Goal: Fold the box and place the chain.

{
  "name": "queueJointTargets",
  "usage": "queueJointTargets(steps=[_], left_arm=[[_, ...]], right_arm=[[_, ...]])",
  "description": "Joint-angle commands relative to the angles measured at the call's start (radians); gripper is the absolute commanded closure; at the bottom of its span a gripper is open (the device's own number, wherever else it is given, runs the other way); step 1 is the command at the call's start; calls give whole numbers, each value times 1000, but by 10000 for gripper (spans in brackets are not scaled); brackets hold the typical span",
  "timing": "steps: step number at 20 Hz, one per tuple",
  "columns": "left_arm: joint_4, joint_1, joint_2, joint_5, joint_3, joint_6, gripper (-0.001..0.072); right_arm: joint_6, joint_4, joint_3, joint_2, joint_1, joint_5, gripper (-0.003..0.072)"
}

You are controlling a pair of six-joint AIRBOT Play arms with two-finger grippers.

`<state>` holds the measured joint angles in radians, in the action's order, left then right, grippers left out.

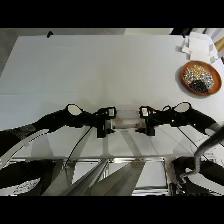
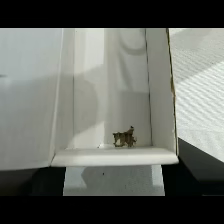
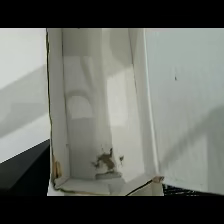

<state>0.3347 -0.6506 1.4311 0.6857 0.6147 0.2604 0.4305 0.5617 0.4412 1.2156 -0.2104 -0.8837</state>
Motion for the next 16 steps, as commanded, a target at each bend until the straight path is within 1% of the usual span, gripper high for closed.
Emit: queueJointTargets(steps=[1,3,4,7,9,10,12,14,15,16], left_arm=[[2,1,-1,0,0,2,678],[2,1,-1,0,0,2,678],[2,1,-1,0,0,2,678],[2,1,-1,-1,0,2,678],[2,1,-1,-1,0,2,678],[2,1,-1,0,0,2,678],[2,1,-1,-1,0,2,678],[2,1,-1,0,0,2,678],[2,1,-1,-1,0,2,678],[2,1,-1,0,0,2,678]], right_arm=[[-197,182,1,-64,1,11,-17],[-302,264,1,-102,1,13,2],[-356,308,1,-124,1,13,38],[-513,458,1,-205,1,6,44],[-606,521,1,-269,1,-9,43],[-642,536,1,-306,0,-23,43],[-691,514,1,-386,0,-44,44],[-734,430,1,-459,0,-50,56],[-763,339,1,-484,-1,-54,203],[-774,234,1,-491,0,-71,425]])
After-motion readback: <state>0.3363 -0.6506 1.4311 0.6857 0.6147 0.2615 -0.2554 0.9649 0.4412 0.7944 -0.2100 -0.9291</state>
